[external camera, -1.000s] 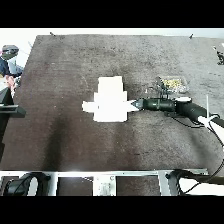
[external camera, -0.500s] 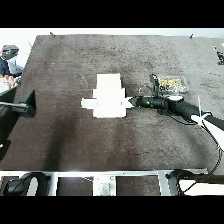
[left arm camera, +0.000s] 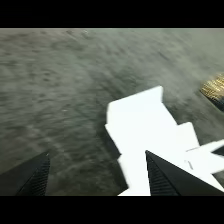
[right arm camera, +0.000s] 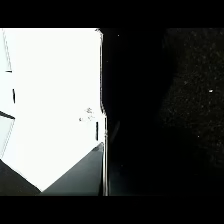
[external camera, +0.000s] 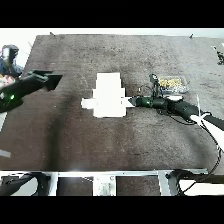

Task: Fold the box and place the chain.

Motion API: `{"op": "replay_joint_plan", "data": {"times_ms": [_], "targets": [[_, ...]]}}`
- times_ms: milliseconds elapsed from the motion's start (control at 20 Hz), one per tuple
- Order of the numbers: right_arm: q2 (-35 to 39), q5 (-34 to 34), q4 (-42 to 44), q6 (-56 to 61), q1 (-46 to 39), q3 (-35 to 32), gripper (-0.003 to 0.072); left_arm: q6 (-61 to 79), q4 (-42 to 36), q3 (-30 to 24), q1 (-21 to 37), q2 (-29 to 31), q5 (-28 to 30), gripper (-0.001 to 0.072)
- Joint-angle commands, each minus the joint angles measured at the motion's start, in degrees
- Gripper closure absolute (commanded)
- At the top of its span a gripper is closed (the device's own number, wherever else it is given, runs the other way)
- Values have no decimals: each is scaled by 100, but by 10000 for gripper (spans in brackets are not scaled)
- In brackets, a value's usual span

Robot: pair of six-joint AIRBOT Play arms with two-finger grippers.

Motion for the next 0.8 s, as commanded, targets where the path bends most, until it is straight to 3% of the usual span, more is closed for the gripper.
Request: {"op": "replay_joint_plan", "data": {"times_ms": [0, 150, 350, 600, 750], "targets": [[-4, -9, 7, -61, 4, 4, 679, -544, 579, 1587, -398, -1775, -957, 61], [-4, -50, 7, -61, 4, 2, 679, -1779, 1705, 3121, -785, -3067, -1443, 61], [-4, -68, 7, -66, 4, 2, 679, -2428, 2166, 4570, -1161, -4249, -1851, 62], [-4, -177, 4, -103, 4, 2, 678, -2852, 2557, 5584, -1499, -5215, -2317, 62], [-4, -175, 4, -103, 4, 2, 678, -2846, 2465, 5823, -1613, -5545, -2590, 61]]}}
